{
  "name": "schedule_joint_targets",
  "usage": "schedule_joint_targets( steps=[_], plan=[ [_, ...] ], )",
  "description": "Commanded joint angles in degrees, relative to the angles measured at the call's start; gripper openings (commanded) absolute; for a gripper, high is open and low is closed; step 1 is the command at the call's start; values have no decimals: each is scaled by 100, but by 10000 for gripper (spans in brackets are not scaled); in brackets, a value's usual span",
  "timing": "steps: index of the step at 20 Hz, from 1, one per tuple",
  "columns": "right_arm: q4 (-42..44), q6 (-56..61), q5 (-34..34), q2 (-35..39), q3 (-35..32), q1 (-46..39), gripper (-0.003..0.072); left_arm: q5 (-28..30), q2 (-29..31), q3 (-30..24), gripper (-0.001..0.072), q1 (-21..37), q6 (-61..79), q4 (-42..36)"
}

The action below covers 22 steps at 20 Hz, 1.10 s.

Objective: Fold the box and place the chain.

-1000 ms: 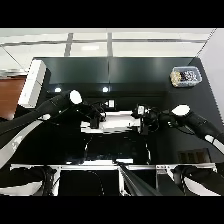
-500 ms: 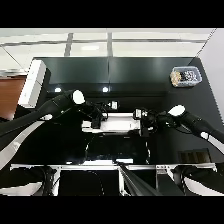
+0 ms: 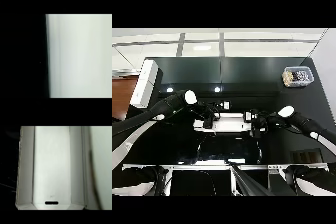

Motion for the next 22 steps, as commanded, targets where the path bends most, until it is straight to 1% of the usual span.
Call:
schedule_joint_targets(
  steps=[1,7,10,22],
  plan=[
    [-146,328,-387,-26,22,164,703,17,-4,7,26,-2,-2,-2],
    [-149,409,-367,-39,42,109,703,17,-4,7,27,-2,-4,-2],
    [-221,424,-236,-44,50,57,702,17,-4,7,26,-2,-2,-2],
    [-273,566,-304,-63,70,63,702,17,-4,7,27,-2,-2,-4]
  ],
)
